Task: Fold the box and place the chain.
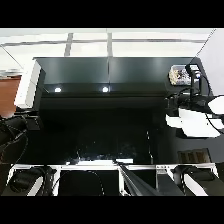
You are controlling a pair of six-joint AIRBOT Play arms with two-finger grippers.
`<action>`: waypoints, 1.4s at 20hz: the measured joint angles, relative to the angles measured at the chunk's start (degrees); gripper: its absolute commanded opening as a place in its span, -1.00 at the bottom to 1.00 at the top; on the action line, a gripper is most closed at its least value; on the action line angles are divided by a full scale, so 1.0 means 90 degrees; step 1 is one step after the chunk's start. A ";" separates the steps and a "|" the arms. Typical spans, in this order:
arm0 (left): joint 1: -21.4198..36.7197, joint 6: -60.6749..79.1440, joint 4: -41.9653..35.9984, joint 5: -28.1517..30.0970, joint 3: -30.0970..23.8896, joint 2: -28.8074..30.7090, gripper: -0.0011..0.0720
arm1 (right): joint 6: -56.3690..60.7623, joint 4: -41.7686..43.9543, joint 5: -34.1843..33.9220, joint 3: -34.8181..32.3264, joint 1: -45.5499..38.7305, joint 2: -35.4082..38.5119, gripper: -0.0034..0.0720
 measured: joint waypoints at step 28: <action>0.0005 0.0000 -0.0087 0.2890 0.0000 -0.0272 0.97 | 0.1583 -0.1792 -0.0228 0.0879 -0.5151 -0.1139 1.00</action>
